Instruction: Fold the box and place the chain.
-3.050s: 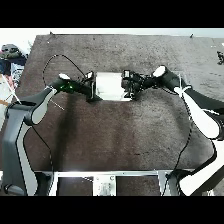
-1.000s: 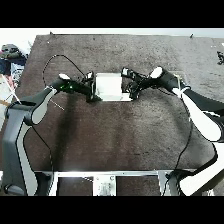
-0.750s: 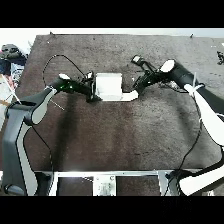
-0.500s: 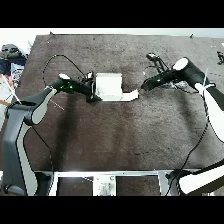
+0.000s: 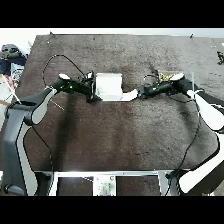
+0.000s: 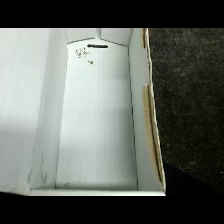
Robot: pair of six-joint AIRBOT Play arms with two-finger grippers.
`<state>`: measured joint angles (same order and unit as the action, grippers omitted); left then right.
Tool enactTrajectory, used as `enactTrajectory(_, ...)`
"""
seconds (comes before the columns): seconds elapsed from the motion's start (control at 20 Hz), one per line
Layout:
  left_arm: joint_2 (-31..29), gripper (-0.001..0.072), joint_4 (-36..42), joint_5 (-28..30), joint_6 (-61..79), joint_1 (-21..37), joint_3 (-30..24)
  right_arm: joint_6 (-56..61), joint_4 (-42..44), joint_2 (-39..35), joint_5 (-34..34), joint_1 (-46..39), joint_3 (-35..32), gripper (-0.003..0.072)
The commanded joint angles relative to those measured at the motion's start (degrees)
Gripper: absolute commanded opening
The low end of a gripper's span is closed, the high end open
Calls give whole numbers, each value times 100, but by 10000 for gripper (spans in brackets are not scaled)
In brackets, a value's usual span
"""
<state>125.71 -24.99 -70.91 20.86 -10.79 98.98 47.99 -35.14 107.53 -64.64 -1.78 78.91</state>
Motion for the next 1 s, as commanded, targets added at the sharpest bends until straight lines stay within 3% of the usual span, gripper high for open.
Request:
enactTrajectory(0.0, 0, 468, -2, 0, 0, 0, 2, -168, 584, 125, 129, 249, -17, 53)
enactTrajectory(0.05, 0, 468, -2, 0, 0, 2, 2, -168, 761, 103, 125, 258, 0, 264)
enactTrajectory(0.1, 2, 468, -2, 0, 0, 2, 0, -168, 848, 94, 44, 256, 74, 535)
enactTrajectory(0.15, 2, 468, -2, 2, 0, 2, 2, -164, 839, 96, -24, 256, 184, 635)
enactTrajectory(0.35, 2, 468, -2, 0, 0, 0, 2, 461, 758, 103, -39, 431, 507, 635)
enactTrajectory(0.45, 2, 468, -2, 2, 0, 2, 2, 892, 264, 107, -26, 632, 643, 632)
enactTrajectory(0.55, 0, 468, -2, 0, 0, 0, 2, 1228, -136, 107, -33, 785, 879, 534)
enactTrajectory(0.95, 0, 468, -2, -2, 0, 0, 2, 2365, -1606, 107, -50, 1333, 1725, 531)
